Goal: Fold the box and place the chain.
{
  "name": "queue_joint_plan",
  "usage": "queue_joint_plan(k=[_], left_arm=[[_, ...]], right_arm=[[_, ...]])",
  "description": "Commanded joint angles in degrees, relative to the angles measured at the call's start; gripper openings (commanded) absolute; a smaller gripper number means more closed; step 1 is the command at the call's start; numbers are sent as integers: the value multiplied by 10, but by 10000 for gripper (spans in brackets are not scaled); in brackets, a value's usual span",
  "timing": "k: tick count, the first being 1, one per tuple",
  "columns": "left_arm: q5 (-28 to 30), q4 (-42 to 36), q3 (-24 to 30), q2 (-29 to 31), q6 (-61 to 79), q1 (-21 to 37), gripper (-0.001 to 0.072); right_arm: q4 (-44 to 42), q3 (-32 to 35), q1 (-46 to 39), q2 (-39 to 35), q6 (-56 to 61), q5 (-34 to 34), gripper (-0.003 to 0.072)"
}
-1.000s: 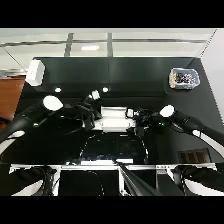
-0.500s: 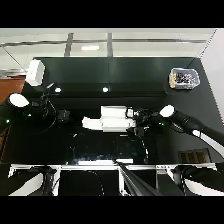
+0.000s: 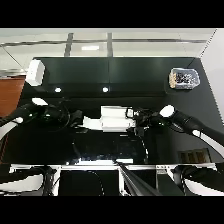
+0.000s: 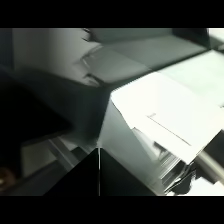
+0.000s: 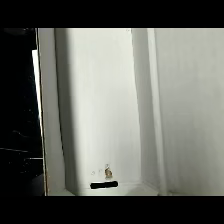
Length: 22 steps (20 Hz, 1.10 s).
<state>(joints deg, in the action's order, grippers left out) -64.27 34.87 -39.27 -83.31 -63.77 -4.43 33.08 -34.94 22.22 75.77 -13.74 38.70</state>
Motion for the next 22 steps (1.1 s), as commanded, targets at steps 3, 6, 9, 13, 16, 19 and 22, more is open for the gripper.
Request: queue_joint_plan(k=[3, 6, 9, 13, 16, 19, 22], left_arm=[[-41, -12, -49, -16, 51, -33, 25], [-71, -13, -74, -16, 50, -24, 228], [-80, -15, -89, -16, 48, -28, 533], [-83, -29, -92, -16, 48, -57, 487], [-75, -18, -103, -16, 48, -102, 402], [-60, 55, -138, -14, -22, -136, 402], [-56, 130, -170, -14, -102, -165, 399]], right_arm=[[0, 0, 0, 0, 0, 0, 127], [0, 0, 0, 0, 0, 0, 127], [0, 0, 0, 0, 0, 0, 127], [0, 0, 1, 0, 0, 0, 127], [0, 0, 0, 0, 0, -1, 127], [0, 0, 0, 0, 2, -3, 127], [0, 0, 1, 0, 3, -3, 127]])
